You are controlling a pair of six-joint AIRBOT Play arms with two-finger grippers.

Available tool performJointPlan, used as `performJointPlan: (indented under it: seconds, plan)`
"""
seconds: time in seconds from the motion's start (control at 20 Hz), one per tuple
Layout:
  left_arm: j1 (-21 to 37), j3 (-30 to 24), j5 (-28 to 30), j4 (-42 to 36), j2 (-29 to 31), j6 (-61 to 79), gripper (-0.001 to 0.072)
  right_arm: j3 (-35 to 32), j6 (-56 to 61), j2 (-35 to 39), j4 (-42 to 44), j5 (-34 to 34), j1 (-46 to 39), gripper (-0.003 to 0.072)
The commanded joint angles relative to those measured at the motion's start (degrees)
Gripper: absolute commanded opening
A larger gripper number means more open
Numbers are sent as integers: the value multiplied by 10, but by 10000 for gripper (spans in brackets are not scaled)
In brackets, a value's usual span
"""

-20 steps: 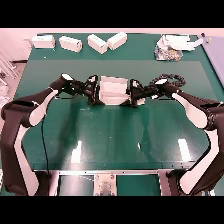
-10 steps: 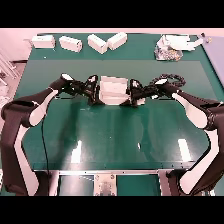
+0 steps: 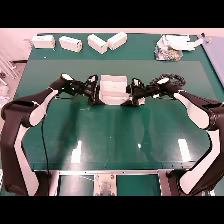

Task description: Fold the box and place the chain.

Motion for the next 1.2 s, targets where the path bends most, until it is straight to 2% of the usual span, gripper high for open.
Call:
performJointPlan:
  seconds: [0.0, 0.4, 0.45, 0.5, 0.55, 0.7, 0.9, 1.15]
  plan:
    - [0, 0, -1, 1, 0, 1, 347, 0, 1, 14, -9, 12, -26, 720]
    - [0, 0, -1, 1, 0, 1, 347, 0, 52, 80, -16, 69, -105, 707]
    - [0, 0, -1, 1, 0, 1, 346, 0, 67, 88, 0, 96, -105, 431]
    - [0, 0, -1, 1, 0, 1, 347, 0, 66, 95, 15, 134, -103, 39]
    - [0, 0, -1, 1, 0, 1, 347, 0, 70, 96, 46, 159, -99, 15]
    - [0, 0, -2, 1, 0, 1, 347, 2, 150, 96, 111, 160, -75, 14]
    - [0, 0, -2, 1, 0, 1, 347, 9, 199, 89, 80, 73, -16, 12]
    - [0, 0, -2, 1, 0, 1, 347, 61, 232, 50, 32, 44, 10, 12]
